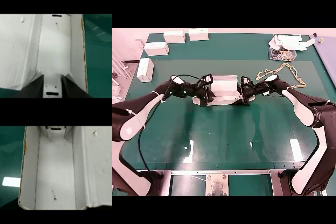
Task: Fold the box and place the chain.
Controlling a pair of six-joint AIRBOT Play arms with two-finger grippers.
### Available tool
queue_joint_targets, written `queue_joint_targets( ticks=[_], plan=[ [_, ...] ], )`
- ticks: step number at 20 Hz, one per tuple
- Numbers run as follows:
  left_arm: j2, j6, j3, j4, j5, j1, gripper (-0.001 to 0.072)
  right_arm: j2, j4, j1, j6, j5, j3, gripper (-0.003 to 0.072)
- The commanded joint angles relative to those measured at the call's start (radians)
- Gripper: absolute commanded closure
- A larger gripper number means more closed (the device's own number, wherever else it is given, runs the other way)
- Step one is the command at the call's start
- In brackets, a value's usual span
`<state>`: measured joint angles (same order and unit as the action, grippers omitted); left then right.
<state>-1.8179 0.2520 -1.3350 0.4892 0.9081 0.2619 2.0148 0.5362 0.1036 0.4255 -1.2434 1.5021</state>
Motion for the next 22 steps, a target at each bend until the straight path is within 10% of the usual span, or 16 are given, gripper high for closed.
queue_joint_targets(
  ticks=[1,10,12,15,22],
  plan=[
    [0.008,0.052,-0.003,-0.003,-0.007,-0.016,0.0480,0.000,0.003,0.000,0.001,-0.007,0.000,0.0107],
    [0.011,0.064,-0.003,-0.022,0.024,-0.087,0.0482,0.000,0.003,0.000,0.001,-0.007,0.000,0.0107],
    [0.026,0.066,-0.003,-0.024,0.024,-0.096,0.0689,0.000,0.003,0.000,0.001,-0.007,0.000,0.0107],
    [0.069,0.050,-0.003,-0.026,0.002,-0.111,0.0688,0.000,0.003,0.000,0.001,-0.006,0.000,0.0107],
    [0.147,-0.582,-0.003,0.031,0.028,-0.225,0.0689,0.000,0.003,0.000,0.001,-0.007,0.000,0.0106]
  ],
)
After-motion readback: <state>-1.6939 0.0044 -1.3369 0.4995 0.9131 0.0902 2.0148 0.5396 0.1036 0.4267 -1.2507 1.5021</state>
